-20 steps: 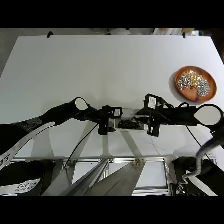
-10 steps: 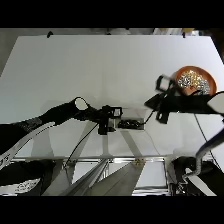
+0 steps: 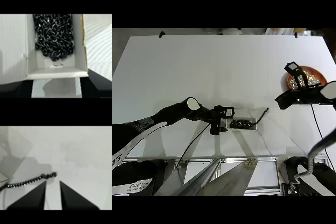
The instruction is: Fold the box and place the chain.
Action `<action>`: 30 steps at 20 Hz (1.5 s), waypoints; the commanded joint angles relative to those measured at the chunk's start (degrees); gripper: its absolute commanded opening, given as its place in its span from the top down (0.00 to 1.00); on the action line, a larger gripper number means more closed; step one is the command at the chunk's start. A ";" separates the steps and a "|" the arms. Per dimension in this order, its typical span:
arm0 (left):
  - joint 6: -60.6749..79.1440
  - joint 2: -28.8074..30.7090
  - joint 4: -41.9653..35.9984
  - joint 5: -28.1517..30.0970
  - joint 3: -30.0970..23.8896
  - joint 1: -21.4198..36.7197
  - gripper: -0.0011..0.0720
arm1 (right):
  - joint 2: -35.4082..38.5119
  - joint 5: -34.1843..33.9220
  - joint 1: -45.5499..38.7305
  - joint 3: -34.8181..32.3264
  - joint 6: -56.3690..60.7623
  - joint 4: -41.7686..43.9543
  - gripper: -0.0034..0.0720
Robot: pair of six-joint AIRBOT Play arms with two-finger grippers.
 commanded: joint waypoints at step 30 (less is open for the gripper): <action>0.00 0.04 0.00 0.00 0.02 0.04 0.61 | -15.50 -2.29 13.62 0.00 13.77 -12.28 0.93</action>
